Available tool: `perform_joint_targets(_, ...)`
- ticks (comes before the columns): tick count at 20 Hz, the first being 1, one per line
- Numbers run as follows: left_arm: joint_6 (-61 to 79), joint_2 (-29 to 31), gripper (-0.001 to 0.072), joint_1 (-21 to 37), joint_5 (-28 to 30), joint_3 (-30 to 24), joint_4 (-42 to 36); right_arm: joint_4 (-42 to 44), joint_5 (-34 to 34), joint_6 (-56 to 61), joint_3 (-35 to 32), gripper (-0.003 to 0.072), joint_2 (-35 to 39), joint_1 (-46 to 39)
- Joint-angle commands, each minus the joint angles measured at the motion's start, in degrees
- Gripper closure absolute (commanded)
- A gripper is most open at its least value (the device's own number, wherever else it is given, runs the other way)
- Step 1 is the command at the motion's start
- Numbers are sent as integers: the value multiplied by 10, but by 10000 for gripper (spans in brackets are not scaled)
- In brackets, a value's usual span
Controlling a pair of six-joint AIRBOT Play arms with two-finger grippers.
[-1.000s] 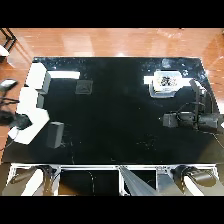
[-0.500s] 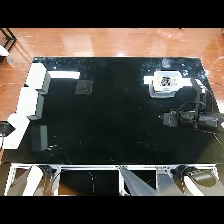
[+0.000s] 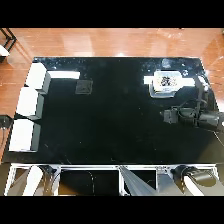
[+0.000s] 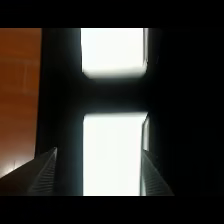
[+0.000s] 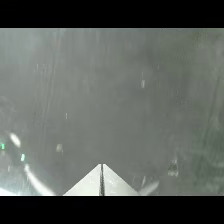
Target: Fold the box and place the chain.
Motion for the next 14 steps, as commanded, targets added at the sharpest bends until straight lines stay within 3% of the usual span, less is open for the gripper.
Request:
perform_joint_targets(1,3,4,368,-28,-5,61,-210,-60,-22,1,62,665,-2,0)
perform_joint_targets(2,2,4,633,-49,-27,85,-276,-98,2,3,102,665,-2,0)
perform_joint_targets(3,1,4,691,-75,-47,106,-326,-141,40,24,144,665,-2,0)
perform_joint_targets(5,-45,15,693,-147,-60,138,-365,-218,144,63,214,665,1,0)
perform_joint_targets(7,-113,48,694,-229,-48,141,-341,-276,211,95,233,665,36,0)
perform_joint_targets(10,-267,118,694,-348,-53,112,-157,-317,226,145,191,666,144,0)
perform_joint_targets(14,-447,254,694,-466,-46,-23,77,-347,228,195,41,665,256,0)
